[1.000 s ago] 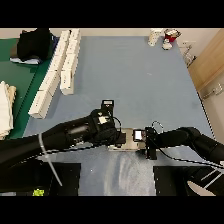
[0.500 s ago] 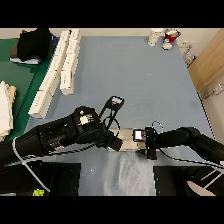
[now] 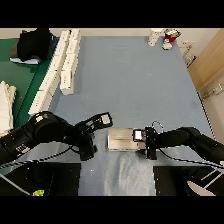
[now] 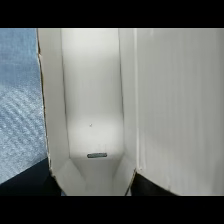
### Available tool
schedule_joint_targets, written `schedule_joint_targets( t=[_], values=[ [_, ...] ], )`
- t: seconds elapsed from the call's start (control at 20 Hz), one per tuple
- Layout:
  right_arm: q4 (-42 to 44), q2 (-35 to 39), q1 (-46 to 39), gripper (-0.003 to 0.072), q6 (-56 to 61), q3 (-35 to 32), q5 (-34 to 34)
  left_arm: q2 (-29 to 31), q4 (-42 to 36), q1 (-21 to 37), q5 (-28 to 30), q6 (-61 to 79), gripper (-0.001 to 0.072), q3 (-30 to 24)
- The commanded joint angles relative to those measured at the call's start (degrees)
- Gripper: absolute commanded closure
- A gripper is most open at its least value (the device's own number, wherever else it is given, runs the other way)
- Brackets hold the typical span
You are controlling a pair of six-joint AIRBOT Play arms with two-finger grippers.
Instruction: Fold the box.
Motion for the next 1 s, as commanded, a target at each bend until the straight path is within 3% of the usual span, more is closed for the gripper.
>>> schedule_joint_targets(
  t=[0.0, 0.3, 0.55, 0.95],
  values=[
    [0.0, 0.0, 0.0, 0.0177, 0.0, 0.0, 0.0, 2.4, -16.5, 10.1, 5.4, 32.5, 0.0015, -7.5],
    [0.0, 0.0, 0.0, 0.0177, 0.0, 0.0, 0.0, -4.2, -31.3, 13.6, 21.7, 55.1, 0.0016, -16.2],
    [0.0, 0.0, 0.1, 0.0177, 0.0, 0.0, 0.0, -11.7, -36.7, 13.3, 22.9, 63.5, 0.0016, -16.3],
    [0.0, 0.0, 0.0, 0.0176, 0.0, 0.0, 0.0, -14.6, -41.6, 9.8, 24.9, 66.0, 0.0016, -16.3]
  ],
)
